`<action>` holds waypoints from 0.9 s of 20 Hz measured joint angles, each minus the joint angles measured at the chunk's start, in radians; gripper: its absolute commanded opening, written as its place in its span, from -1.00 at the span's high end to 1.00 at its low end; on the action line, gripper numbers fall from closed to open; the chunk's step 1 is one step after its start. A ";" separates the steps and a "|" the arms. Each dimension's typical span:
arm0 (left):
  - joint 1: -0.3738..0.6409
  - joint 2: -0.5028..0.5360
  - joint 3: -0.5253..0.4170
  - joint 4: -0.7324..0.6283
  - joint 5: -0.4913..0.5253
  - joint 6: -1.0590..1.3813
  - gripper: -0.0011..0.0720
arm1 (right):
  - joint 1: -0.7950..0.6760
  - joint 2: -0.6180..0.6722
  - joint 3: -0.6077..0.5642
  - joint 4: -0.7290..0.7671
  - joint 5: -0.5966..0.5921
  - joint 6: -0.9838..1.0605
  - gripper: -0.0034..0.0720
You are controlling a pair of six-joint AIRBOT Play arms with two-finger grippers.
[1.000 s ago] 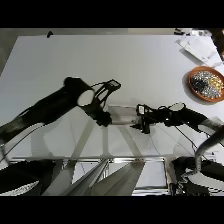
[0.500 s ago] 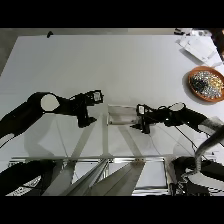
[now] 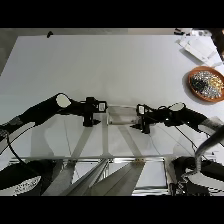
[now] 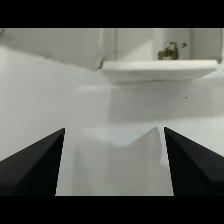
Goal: Fold the box and place the chain.
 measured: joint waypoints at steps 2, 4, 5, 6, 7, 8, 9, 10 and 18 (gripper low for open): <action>-0.004 -0.006 0.000 -0.044 -0.031 0.080 -0.96 | 0.000 0.000 0.000 0.000 0.000 0.000 0.06; -0.011 -0.010 0.000 -0.075 -0.051 0.134 -0.96 | 0.000 0.000 0.000 0.000 0.000 0.000 0.06; -0.016 -0.011 0.000 -0.088 -0.058 0.154 -0.96 | 0.000 0.000 0.000 0.000 0.000 0.000 0.06; -0.022 -0.012 0.000 -0.098 -0.069 0.168 -0.96 | 0.000 0.000 0.000 0.000 0.000 0.000 0.06; -0.027 -0.013 0.000 -0.109 -0.077 0.180 -0.96 | 0.000 0.000 0.000 0.000 0.000 0.000 0.06; -0.031 -0.014 0.000 -0.119 -0.081 0.187 -0.96 | 0.000 0.000 0.000 0.000 0.000 0.000 0.06; -0.034 -0.014 0.000 -0.130 -0.082 0.193 -0.96 | 0.000 0.000 0.000 0.000 0.000 0.000 0.06; -0.037 -0.018 0.000 -0.145 -0.082 0.198 -0.96 | 0.000 0.000 0.000 0.000 0.000 0.000 0.06; -0.043 -0.087 0.000 -0.258 -0.093 0.185 -0.94 | 0.000 0.000 0.000 -0.001 0.002 -0.001 0.06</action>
